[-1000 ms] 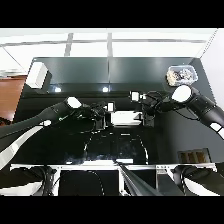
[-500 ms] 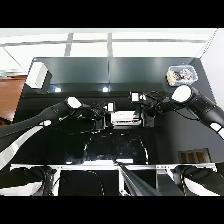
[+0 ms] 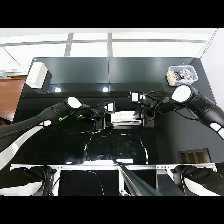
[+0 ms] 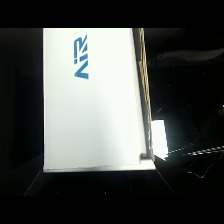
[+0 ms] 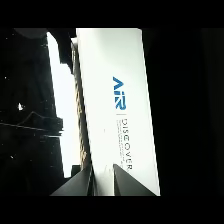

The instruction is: Fold the box and place the chain.

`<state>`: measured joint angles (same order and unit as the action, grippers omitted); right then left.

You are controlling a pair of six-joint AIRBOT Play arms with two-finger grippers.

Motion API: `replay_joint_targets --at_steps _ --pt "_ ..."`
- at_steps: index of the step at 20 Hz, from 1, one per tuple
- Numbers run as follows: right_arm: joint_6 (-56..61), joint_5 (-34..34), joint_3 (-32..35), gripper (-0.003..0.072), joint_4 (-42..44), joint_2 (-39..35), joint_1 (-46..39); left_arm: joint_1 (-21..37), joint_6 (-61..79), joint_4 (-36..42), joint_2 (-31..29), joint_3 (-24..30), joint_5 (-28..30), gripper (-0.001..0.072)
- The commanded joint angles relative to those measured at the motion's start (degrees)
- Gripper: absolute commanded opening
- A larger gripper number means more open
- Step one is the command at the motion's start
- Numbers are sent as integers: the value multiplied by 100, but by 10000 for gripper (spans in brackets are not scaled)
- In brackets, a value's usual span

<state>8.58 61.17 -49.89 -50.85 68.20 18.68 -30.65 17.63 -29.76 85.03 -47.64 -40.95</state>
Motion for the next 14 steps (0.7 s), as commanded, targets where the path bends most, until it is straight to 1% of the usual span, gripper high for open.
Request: replay_joint_targets --at_steps 1,10,14 --pt "37 28 4 128 -26 4 4 -2 -2 0 4 -2 2 377" --pt "149 28 22 129 -37 20 4 -2 -2 0 4 -2 2 377" --pt "149 13 249 130 -20 22 7 -2 -4 0 4 -2 2 377"
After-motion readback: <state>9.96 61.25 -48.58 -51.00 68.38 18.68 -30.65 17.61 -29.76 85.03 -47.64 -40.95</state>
